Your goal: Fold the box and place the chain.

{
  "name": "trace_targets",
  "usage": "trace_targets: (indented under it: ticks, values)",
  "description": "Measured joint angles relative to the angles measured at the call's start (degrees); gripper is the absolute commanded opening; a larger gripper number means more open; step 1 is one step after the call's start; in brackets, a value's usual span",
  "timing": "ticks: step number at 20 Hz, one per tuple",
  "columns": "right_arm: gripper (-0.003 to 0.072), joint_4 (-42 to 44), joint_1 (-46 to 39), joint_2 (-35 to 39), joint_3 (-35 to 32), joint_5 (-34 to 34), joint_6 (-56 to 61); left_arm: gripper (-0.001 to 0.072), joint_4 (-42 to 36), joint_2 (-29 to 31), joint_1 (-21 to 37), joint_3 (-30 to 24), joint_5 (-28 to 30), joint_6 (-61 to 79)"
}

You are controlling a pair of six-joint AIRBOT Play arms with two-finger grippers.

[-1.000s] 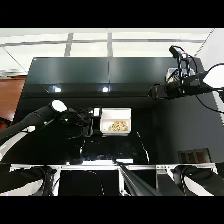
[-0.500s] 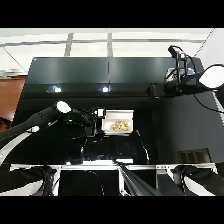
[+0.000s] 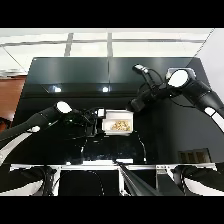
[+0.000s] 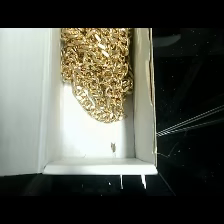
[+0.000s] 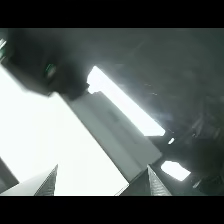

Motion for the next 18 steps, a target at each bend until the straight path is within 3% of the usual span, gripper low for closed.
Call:
trace_targets:
  ticks: [7,16,17,18]
  values:
    - [0.0651,1.33,3.45,-0.02,-2.67,4.09,-21.66,0.0365,-0.04,-0.02,-0.04,0.0,0.5,-0.02]
    - [0.0608,1.49,6.6,-0.02,-5.55,2.6,-28.37,0.0365,0.0,-0.02,-0.04,0.0,0.63,-0.02]
    - [0.0462,1.49,6.82,-0.02,-5.62,2.54,-28.59,0.0365,0.0,-0.02,-0.04,0.0,0.63,0.0]
    - [0.0415,1.46,7.04,-0.02,-5.66,2.54,-28.7,0.0366,0.0,-0.02,-0.04,0.02,0.66,-0.02]
